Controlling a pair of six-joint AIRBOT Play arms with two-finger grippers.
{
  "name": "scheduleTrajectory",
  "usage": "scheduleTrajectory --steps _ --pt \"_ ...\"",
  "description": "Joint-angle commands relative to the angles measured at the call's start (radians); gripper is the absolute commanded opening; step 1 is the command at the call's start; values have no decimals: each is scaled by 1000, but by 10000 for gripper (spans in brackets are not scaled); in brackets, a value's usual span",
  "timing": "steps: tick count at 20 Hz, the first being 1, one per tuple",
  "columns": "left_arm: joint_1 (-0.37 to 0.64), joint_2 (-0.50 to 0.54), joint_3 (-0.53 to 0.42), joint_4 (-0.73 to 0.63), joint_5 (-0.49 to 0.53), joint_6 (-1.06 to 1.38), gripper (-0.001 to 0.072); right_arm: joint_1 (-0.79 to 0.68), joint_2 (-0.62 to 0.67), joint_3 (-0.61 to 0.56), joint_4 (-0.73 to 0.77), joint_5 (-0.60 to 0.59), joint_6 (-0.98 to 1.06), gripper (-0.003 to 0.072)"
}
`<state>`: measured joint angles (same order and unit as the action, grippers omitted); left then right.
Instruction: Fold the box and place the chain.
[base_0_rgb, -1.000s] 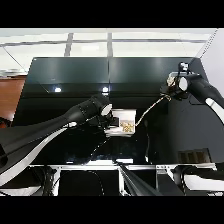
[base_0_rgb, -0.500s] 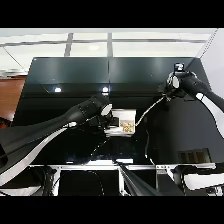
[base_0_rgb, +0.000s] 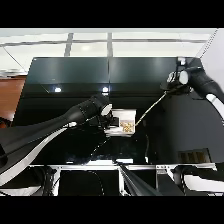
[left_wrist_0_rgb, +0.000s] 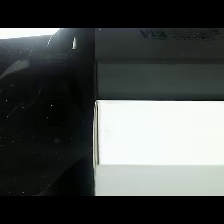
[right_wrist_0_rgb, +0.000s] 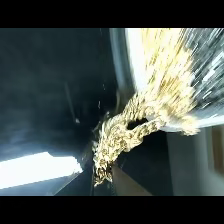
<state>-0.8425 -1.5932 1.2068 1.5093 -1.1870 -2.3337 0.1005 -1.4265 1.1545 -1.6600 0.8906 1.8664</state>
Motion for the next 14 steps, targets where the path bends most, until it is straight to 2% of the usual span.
scheduleTrajectory --steps 1,9,11,14 --pt "1 0 0 0 0 0 26 1 177 0 74 51 -131 9" --pt "1 0 0 0 0 0 26 2 582 0 299 238 -261 10" --pt "1 0 0 0 0 0 26 2 645 3 397 256 -284 10" --pt "1 0 0 0 0 0 26 2 691 26 623 259 -382 11"
